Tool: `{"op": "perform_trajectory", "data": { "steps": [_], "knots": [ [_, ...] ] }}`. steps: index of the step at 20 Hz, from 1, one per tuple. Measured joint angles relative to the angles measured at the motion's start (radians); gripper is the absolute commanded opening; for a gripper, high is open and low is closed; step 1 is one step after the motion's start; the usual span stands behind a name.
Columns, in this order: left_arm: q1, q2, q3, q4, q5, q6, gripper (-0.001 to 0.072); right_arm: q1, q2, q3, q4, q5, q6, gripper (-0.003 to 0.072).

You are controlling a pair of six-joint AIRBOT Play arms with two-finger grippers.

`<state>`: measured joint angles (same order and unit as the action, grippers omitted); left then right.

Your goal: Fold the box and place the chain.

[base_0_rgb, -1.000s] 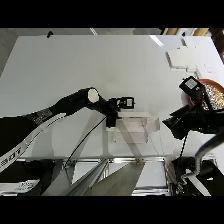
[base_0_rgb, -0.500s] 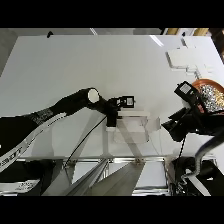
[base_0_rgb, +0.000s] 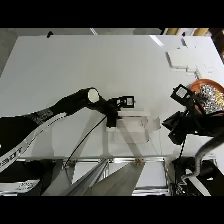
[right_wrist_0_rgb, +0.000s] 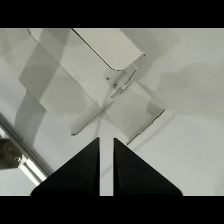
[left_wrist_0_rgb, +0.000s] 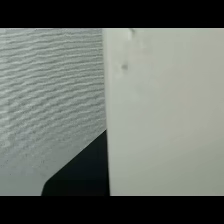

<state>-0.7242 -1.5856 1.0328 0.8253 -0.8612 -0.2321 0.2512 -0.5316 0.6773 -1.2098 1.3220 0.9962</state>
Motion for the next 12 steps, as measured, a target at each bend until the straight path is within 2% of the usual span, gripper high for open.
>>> {"op": "perform_trajectory", "data": {
  "steps": [3,7,9,12],
  "knots": [
    [0.0,0.0,0.0,-0.002,-0.003,0.0,0.0011,0.0,-0.001,-0.021,0.037,-0.002,-0.108,0.0017],
    [0.0,0.0,0.0,-0.002,-0.005,0.0,0.0011,0.023,-0.014,-0.107,0.124,-0.045,-0.297,0.0026],
    [0.0,0.0,0.0,-0.002,-0.006,-0.001,0.0011,0.062,-0.035,-0.158,0.146,-0.079,-0.404,0.0137],
    [0.0,0.0,0.0,-0.003,-0.006,-0.001,0.0011,0.129,-0.074,-0.223,0.131,-0.132,-0.547,0.0492]
  ]
}}
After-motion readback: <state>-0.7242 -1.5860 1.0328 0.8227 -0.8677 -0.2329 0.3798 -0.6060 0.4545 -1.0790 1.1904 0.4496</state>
